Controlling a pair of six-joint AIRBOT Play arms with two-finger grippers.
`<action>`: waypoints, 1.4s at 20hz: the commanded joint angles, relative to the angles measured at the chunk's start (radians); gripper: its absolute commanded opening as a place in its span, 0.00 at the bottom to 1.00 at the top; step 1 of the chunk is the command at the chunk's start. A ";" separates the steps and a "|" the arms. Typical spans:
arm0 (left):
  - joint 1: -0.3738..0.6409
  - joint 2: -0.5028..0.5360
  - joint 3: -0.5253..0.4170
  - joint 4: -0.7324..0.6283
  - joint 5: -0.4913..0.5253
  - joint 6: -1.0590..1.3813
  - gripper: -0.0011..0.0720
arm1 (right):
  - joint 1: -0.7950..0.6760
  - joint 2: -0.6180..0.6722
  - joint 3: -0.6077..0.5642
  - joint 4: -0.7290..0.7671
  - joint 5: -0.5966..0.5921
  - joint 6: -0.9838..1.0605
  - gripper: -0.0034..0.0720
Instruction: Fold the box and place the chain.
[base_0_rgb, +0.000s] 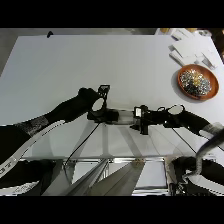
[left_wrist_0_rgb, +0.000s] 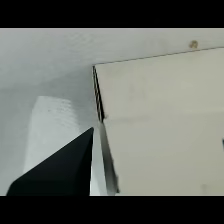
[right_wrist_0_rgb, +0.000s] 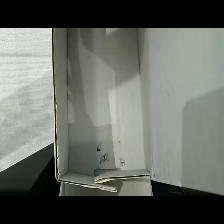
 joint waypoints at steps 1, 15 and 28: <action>-0.009 -0.019 0.001 0.021 0.016 -0.032 0.37 | 0.000 0.000 0.000 0.000 0.000 0.000 0.57; -0.005 -0.018 0.004 0.050 0.019 -0.056 0.21 | 0.000 0.000 0.000 0.000 0.000 0.000 0.57; 0.006 -0.114 0.125 0.028 -0.120 0.037 0.19 | 0.000 0.000 0.000 0.000 0.000 0.000 0.57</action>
